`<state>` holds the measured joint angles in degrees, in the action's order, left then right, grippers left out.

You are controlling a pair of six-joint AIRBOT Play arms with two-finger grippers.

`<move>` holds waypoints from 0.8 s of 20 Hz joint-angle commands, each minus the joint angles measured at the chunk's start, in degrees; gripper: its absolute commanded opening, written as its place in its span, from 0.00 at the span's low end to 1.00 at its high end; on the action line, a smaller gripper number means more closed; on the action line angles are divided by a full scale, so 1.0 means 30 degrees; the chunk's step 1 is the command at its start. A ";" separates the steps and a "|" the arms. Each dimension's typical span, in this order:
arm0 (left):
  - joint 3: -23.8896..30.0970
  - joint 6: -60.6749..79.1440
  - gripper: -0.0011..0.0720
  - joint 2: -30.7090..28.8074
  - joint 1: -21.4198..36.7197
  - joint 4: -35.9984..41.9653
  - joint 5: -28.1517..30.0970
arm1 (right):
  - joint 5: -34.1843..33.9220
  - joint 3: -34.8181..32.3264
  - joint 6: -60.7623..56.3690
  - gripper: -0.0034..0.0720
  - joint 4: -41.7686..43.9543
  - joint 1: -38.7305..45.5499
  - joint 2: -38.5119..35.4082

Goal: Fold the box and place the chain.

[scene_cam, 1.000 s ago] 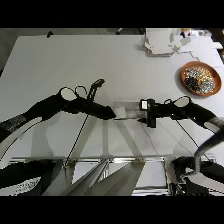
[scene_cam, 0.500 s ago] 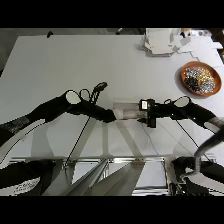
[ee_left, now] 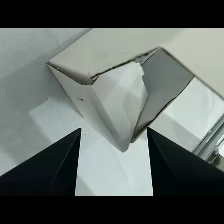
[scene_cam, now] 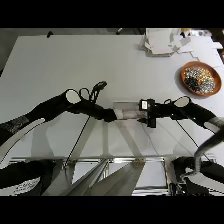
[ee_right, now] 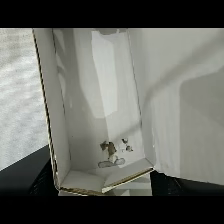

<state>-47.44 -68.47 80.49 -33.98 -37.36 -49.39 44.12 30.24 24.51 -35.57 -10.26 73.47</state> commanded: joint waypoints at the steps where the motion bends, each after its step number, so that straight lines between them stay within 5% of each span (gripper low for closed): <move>1: -0.0787 -0.0583 0.64 -0.0015 0.0015 -0.0379 -0.0262 | 0.0015 0.0000 -0.0007 0.58 0.0000 0.0007 -0.0007; 9: -0.2404 -0.7300 0.64 0.0015 -0.0831 -0.5712 -0.0335 | 0.0015 0.0000 -0.0007 0.58 0.0000 0.0007 -0.0007; 16: -0.2841 -0.7635 0.62 0.0073 -0.1639 -0.6040 -0.0401 | 0.0015 0.0000 -0.0007 0.58 0.0000 0.0007 -0.0007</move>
<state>-55.61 -89.95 80.66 -38.37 -54.28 -51.48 44.14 30.24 24.51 -35.57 -10.26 73.47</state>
